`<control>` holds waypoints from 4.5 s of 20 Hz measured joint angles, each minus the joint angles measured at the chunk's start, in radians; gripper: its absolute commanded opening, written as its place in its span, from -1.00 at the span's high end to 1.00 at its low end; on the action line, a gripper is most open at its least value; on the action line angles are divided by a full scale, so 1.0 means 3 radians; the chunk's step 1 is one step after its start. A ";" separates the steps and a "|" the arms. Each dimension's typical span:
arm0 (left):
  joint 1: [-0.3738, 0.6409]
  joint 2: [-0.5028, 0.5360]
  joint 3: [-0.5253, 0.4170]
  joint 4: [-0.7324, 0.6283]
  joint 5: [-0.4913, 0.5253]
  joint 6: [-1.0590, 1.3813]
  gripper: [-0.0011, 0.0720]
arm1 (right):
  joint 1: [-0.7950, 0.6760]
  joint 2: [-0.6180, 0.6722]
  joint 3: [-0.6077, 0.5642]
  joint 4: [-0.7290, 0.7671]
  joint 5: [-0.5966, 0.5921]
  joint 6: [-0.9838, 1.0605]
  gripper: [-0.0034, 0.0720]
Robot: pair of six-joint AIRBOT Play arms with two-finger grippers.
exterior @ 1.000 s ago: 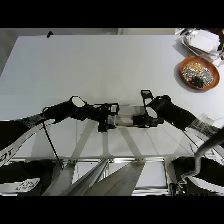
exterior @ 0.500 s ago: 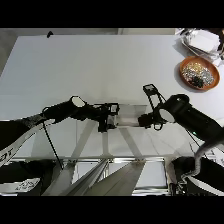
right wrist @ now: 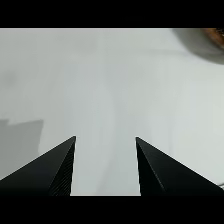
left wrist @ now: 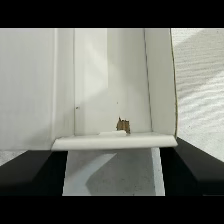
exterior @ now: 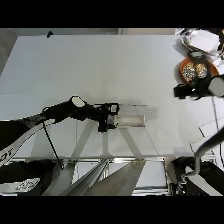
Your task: Fold the box and place the chain.
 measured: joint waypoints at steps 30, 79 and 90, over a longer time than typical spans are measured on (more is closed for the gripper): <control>0.0000 0.0000 0.0000 0.0001 -0.0001 0.0000 0.10 | -0.1645 -0.2336 0.1209 0.1258 -0.0835 -0.0787 0.86; 0.0000 0.0000 0.0000 0.0000 -0.0001 0.0001 0.10 | -0.0146 0.1429 0.0360 0.2796 0.1325 -0.1275 0.86; 0.0000 0.0000 0.0000 0.0000 0.0000 0.0001 0.10 | 0.0746 0.1424 -0.0458 0.2773 0.0385 -0.1273 0.86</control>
